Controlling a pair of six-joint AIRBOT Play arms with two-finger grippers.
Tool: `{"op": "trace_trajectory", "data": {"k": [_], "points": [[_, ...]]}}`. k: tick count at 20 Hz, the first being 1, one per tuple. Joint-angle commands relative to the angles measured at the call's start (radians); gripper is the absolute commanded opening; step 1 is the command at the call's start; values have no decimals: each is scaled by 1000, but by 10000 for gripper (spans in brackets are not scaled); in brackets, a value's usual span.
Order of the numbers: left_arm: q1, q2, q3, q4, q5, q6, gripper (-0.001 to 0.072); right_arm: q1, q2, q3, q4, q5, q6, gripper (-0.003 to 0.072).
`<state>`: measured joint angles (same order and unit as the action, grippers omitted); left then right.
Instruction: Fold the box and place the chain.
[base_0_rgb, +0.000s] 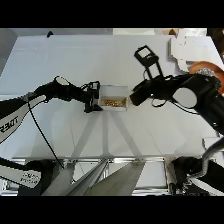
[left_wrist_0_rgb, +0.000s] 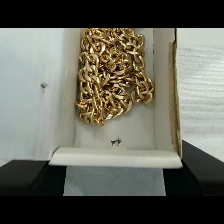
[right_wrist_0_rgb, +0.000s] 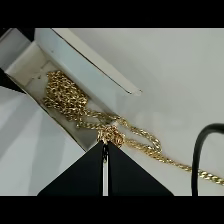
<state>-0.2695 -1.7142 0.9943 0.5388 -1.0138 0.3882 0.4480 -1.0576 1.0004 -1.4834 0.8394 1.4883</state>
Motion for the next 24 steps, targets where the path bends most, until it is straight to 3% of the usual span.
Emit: {"op": "trace_trajectory", "data": {"k": [1,6,9,10,11,12,15,20,24], "points": [[0,0,0,0,0,0,337,82,-84,2,29,-101,8,15],[0,0,0,0,0,0,337,130,-250,15,75,-229,8,15],[0,0,0,0,0,0,337,131,-322,15,74,-231,7,19],[0,0,0,0,0,0,337,131,-330,15,73,-219,7,97],[0,0,0,0,0,0,337,131,-325,15,74,-213,5,330],[0,0,0,0,0,0,337,126,-312,15,74,-206,-8,434],[0,0,0,0,0,0,337,75,-227,15,74,-157,-62,411],[0,0,0,0,0,0,337,-44,-29,13,77,55,-426,408],[0,0,0,0,0,0,337,-218,-39,3,190,152,-706,414]]}}
